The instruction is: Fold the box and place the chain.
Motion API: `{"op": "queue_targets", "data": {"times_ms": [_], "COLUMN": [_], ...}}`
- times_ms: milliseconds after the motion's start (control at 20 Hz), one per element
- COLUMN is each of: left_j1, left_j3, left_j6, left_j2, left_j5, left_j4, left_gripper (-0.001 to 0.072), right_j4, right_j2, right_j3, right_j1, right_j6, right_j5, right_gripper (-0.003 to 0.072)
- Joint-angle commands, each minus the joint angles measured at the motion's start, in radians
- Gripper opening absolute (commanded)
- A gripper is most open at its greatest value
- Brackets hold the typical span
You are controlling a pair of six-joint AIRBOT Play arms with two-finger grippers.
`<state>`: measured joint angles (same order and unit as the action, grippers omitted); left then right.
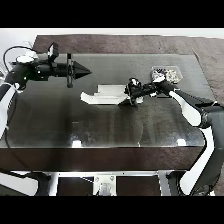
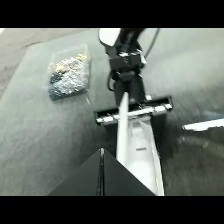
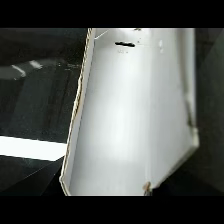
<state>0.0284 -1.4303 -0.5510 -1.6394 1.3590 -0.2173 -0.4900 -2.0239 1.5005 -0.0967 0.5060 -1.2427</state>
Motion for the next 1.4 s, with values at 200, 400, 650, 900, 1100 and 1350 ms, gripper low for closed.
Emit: {"op": "queue_targets", "data": {"times_ms": [200, 400, 650, 900, 1100, 1350], "left_j1": [0.132, 0.187, 0.201, 0.201, 0.201, 0.201], "left_j3": [0.175, 0.251, 0.244, 0.159, 0.030, -0.068], "left_j6": [-0.106, -0.095, 0.002, 0.037, 0.100, 0.144], "left_j2": [0.077, 0.069, -0.009, -0.074, -0.171, -0.276], "left_j5": [-0.227, -0.330, -0.396, -0.444, -0.468, -0.494], "left_j4": [-0.188, -0.186, -0.082, -0.048, -0.050, -0.069], "left_gripper": [0.0018, 0.0018, 0.0019, 0.0019, 0.0019, 0.0020], "right_j4": [0.000, 0.000, 0.000, 0.000, 0.000, 0.000], "right_j2": [0.000, 0.000, 0.000, 0.000, 0.000, 0.000], "right_j3": [0.000, 0.000, 0.000, 0.000, 0.000, 0.000], "right_j1": [-0.001, -0.001, -0.001, -0.001, -0.001, -0.001], "right_j6": [0.000, 0.000, 0.000, 0.000, 0.000, 0.000], "right_j5": [0.000, 0.000, 0.000, 0.000, 0.000, 0.000], "right_gripper": [0.0516, 0.0516, 0.0516, 0.0516, 0.0516, 0.0516]}}
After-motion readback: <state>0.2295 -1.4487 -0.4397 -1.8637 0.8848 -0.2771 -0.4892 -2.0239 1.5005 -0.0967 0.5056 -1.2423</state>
